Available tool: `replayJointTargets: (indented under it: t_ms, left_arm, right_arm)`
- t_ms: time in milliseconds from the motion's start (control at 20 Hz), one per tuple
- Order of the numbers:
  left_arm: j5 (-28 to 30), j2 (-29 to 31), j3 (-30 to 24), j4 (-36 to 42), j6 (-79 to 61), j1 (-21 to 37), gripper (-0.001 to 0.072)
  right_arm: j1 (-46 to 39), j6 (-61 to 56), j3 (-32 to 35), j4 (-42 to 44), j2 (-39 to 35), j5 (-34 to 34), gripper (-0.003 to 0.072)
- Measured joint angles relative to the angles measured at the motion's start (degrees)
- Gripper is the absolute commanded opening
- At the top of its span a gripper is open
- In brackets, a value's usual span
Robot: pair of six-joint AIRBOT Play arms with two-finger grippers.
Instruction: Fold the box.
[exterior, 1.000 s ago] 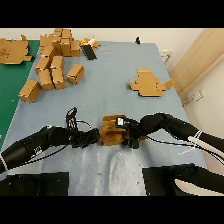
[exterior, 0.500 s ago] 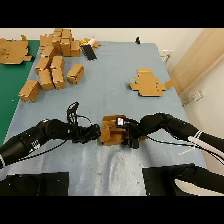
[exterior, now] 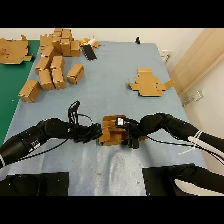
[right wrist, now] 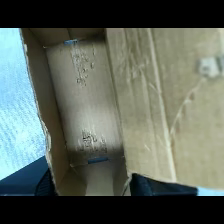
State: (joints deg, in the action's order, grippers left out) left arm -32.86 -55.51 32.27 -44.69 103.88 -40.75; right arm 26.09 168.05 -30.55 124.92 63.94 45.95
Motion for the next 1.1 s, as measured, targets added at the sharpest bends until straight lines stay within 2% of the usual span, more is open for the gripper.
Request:
replayJointTargets:
  t_ms: [100, 200, 400, 500, 800, 950, 1100]
  left_arm:
    - [0.72, 0.0, 0.0, 0.31, -0.31, 0.0, 0.0272]
    - [1.46, 0.0, 0.0, 0.37, -0.59, 0.0, 0.039]
    - [1.64, -0.13, 0.0, 0.39, -1.11, 0.02, 0.0391]
    - [1.6, -0.17, 0.0, 0.31, -1.2, 0.02, 0.0427]
    - [0.09, -1.29, 1.33, -1.64, 0.37, -1.46, 0.0426]
    - [-1.42, -3.85, 4.55, -6.93, 3.93, -4.39, 0.0427]
    - [-6.23, -7.61, 8.76, -16.17, 11.52, -7.32, 0.0427]
  right_arm:
    - [0.0, 0.0, -0.02, 0.0, 0.0, 0.0, 0.0499]
    - [0.0, 0.0, -0.02, 0.0, 0.0, 0.04, 0.0499]
    - [0.0, -0.02, -0.02, 0.0, 0.0, 0.09, 0.0499]
    - [0.0, 0.0, -0.02, 0.0, 0.0, 0.11, 0.05]
    - [0.0, 0.0, -0.02, 0.02, 0.0, 0.17, 0.0499]
    - [0.0, 0.0, -0.02, 0.0, 0.0, 0.2, 0.0499]
    - [0.0, 0.0, -0.02, 0.02, 0.0, 0.26, 0.0499]
